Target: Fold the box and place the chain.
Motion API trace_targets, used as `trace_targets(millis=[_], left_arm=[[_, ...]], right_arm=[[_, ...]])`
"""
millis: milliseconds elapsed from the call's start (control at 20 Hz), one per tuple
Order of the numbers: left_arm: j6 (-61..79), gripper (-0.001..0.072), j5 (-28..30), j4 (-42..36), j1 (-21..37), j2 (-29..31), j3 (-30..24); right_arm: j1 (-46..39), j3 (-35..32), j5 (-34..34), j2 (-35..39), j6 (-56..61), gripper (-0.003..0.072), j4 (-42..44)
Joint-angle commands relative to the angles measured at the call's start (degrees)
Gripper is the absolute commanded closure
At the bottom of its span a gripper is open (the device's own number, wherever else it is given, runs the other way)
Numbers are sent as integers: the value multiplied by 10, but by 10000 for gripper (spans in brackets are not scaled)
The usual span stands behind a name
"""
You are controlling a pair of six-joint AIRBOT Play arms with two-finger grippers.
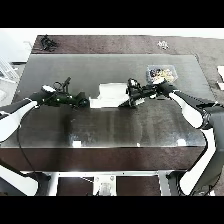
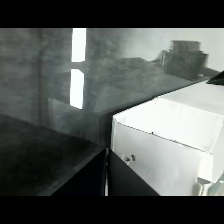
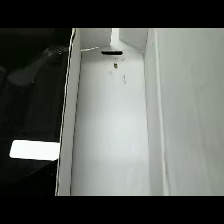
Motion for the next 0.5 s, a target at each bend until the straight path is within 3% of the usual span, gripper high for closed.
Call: trace_targets(millis=[0, 450], left_arm=[[18, 690, -9, -29, -7, -3, 8], [19, 691, -24, -27, -7, -3, 47]], right_arm=[[1, 0, 1, 0, 0, 107, 2], [1, 0, 1, 0, 0, 107, 2]])
